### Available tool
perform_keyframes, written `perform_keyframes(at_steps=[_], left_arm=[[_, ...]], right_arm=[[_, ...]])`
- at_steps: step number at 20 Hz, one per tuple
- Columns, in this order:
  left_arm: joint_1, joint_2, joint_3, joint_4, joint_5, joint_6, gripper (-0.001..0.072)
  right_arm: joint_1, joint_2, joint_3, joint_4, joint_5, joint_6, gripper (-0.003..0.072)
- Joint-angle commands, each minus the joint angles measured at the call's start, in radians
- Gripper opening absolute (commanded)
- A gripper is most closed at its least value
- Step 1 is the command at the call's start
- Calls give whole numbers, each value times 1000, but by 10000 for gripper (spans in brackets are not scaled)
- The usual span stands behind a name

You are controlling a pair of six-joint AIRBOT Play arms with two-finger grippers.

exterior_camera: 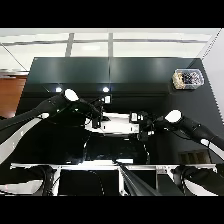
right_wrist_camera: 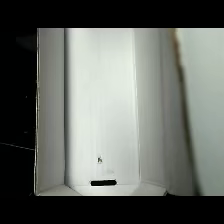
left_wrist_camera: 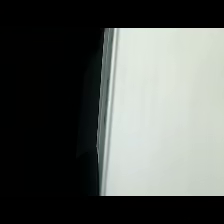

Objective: Fold the box and place the chain.

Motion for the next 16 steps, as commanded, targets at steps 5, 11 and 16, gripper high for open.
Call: perform_keyframes(at_steps=[5, 11, 16], left_arm=[[0, 0, 0, -1, 1, 0, 25], [0, 0, 0, -1, 0, 0, 25], [0, 0, 0, -1, -2, -1, 25]], right_arm=[[0, -37, 0, -5, -15, 0, 709], [0, -45, 0, -2, -29, 8, 709], [0, -45, 0, -2, -32, 10, 709]])
